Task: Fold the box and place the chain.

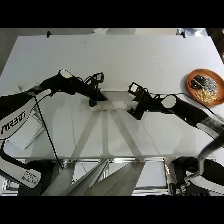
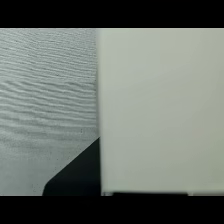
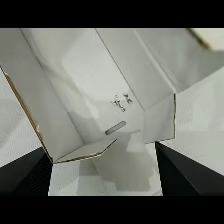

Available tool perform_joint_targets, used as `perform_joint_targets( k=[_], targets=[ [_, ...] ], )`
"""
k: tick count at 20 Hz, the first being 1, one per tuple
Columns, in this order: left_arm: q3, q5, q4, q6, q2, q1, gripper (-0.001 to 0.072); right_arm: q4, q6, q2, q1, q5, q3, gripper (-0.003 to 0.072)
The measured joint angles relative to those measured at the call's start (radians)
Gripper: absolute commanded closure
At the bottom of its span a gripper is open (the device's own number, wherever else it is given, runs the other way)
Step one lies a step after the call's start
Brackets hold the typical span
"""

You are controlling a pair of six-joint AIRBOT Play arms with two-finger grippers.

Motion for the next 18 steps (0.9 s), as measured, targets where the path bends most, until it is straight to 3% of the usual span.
perform_joint_targets(
  k=[7,18],
  targets=[
    [0.000,-0.001,0.000,0.000,0.000,0.000,0.0700,-0.084,0.008,-0.001,-0.018,0.005,0.034,-0.0006],
    [0.000,-0.002,0.000,0.000,0.000,0.000,0.0700,-0.100,-0.081,-0.016,-0.026,-0.011,0.059,-0.0006]
  ],
)
